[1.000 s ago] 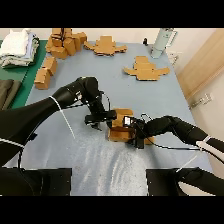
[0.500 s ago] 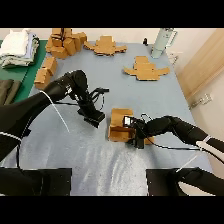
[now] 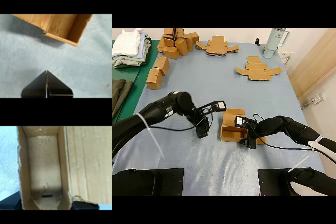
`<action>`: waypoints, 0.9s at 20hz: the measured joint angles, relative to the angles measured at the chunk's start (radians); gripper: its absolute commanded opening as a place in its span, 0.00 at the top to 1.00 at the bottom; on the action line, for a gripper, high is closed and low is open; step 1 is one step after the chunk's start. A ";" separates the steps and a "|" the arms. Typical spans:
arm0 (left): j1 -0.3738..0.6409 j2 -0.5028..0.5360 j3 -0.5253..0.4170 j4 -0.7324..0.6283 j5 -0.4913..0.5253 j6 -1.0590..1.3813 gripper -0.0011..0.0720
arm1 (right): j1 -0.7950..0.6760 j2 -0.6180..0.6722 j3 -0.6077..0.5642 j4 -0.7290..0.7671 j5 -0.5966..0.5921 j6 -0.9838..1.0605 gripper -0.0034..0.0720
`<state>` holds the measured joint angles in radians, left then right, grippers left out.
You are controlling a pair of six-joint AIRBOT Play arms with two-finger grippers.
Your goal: Fold the box.
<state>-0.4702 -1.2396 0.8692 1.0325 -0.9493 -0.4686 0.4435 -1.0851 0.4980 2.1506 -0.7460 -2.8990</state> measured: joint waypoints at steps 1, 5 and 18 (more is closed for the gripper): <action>0.016 0.011 -0.043 -0.077 0.036 0.128 0.04 | 0.000 0.000 0.000 0.000 0.000 0.000 0.22; 0.047 -0.011 -0.159 -0.400 0.129 0.578 0.04 | 0.000 0.000 0.000 0.000 0.000 0.000 0.22; 0.042 -0.100 -0.199 -0.678 0.255 0.875 0.04 | 0.000 0.000 0.000 0.000 0.000 0.000 0.22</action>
